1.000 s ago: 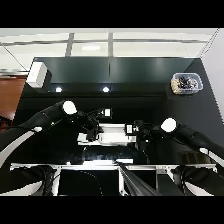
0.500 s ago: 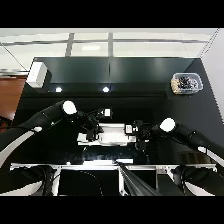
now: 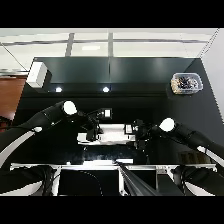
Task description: Fold the box and place the chain.
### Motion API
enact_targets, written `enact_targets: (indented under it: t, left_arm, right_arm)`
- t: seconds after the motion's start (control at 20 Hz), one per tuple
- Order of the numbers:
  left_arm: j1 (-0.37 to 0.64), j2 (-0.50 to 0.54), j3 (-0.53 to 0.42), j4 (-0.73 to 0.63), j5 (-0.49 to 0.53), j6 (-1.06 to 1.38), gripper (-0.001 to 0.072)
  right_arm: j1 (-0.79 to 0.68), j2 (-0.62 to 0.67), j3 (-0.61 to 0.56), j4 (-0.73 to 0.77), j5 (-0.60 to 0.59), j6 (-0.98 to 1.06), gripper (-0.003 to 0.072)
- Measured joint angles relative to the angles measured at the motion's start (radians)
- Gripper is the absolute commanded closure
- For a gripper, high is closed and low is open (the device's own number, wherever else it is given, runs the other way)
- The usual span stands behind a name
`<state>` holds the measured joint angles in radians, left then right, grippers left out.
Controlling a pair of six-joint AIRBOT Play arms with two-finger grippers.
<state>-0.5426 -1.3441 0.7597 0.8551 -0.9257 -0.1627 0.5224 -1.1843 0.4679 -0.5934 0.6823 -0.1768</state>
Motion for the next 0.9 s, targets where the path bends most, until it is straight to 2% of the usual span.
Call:
enact_targets:
  t: [0.1,0.25,0.35,0.4,0.45,0.5,0.55,0.6,0.75,0.9]
  left_arm:
    - [0.000,0.017,0.000,0.001,-0.006,-0.001,0.0009]
    - [0.002,0.060,0.000,0.013,-0.024,-0.041,0.0000]
    - [0.002,0.099,0.000,0.063,-0.043,-0.105,0.0039]
    - [0.002,0.124,0.000,0.108,-0.064,-0.154,0.0103]
    - [0.002,0.151,0.000,0.158,-0.088,-0.209,0.0184]
    - [0.001,0.178,0.000,0.210,-0.112,-0.264,0.0345]
    - [0.001,0.208,0.000,0.263,-0.140,-0.327,0.0625]
    - [0.002,0.236,0.000,0.307,-0.168,-0.384,0.0685]
    - [0.002,0.309,-0.001,0.368,-0.268,-0.509,0.0686]
    - [0.002,0.340,-0.012,0.254,-0.336,-0.579,0.0685]
  right_arm:
    - [0.000,0.000,0.000,-0.001,-0.003,0.000,0.0257]
    - [0.000,0.000,0.000,-0.002,-0.009,0.000,0.0257]
    - [0.000,0.000,0.000,-0.002,-0.012,0.000,0.0257]
    - [0.000,0.000,0.000,-0.002,-0.013,0.001,0.0327]
    - [0.000,0.000,0.000,-0.002,-0.014,0.001,0.0465]
    - [0.000,0.000,0.000,-0.002,-0.014,0.001,0.0495]
    - [0.000,0.000,0.000,-0.003,-0.015,0.001,0.0494]
    - [0.000,0.000,0.000,-0.003,-0.015,0.000,0.0494]
    - [0.000,0.000,0.000,-0.003,-0.016,0.000,0.0494]
    - [0.000,0.000,0.000,-0.003,-0.017,-0.001,0.0494]
